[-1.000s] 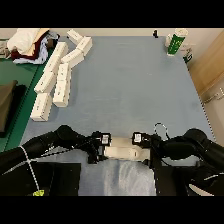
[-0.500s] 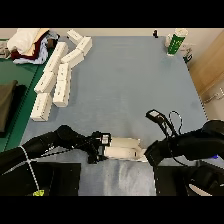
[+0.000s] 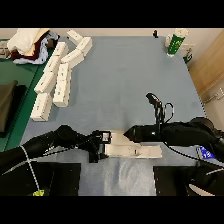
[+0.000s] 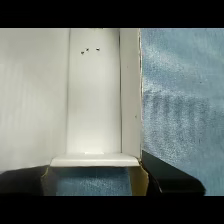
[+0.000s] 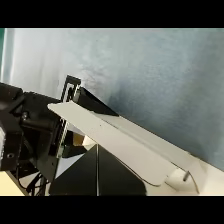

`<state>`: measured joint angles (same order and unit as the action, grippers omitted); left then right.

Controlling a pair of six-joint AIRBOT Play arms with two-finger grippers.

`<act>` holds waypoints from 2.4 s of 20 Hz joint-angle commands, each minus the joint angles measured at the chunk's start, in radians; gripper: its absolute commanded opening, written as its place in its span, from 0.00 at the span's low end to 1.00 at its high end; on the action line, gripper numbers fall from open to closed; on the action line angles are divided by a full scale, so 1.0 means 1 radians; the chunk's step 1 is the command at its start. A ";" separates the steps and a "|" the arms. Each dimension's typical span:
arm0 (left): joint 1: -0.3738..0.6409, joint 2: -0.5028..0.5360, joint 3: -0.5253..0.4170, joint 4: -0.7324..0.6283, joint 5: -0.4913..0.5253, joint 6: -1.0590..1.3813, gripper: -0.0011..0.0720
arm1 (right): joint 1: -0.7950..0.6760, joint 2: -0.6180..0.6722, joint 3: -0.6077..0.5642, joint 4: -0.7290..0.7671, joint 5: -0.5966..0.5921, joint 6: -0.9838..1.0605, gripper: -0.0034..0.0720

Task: Fold the box.

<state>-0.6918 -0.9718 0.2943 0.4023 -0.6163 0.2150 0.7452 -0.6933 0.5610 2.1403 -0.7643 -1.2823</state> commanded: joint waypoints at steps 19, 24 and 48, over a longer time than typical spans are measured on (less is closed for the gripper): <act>0.000 0.000 0.001 0.002 0.014 -0.018 0.82 | -0.003 -0.370 0.001 -0.091 0.139 -0.241 0.05; 0.000 0.000 0.001 0.002 0.014 -0.018 0.82 | -0.003 -0.372 0.001 -0.090 0.140 -0.285 0.05; 0.000 0.000 0.001 0.002 0.014 -0.018 0.82 | -0.003 0.183 -0.138 -0.325 -0.344 -0.958 0.96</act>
<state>-0.6918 -0.9718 0.2943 0.4042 -0.6018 0.1974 0.7418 -0.5255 0.4847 1.8542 -1.1038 -2.0315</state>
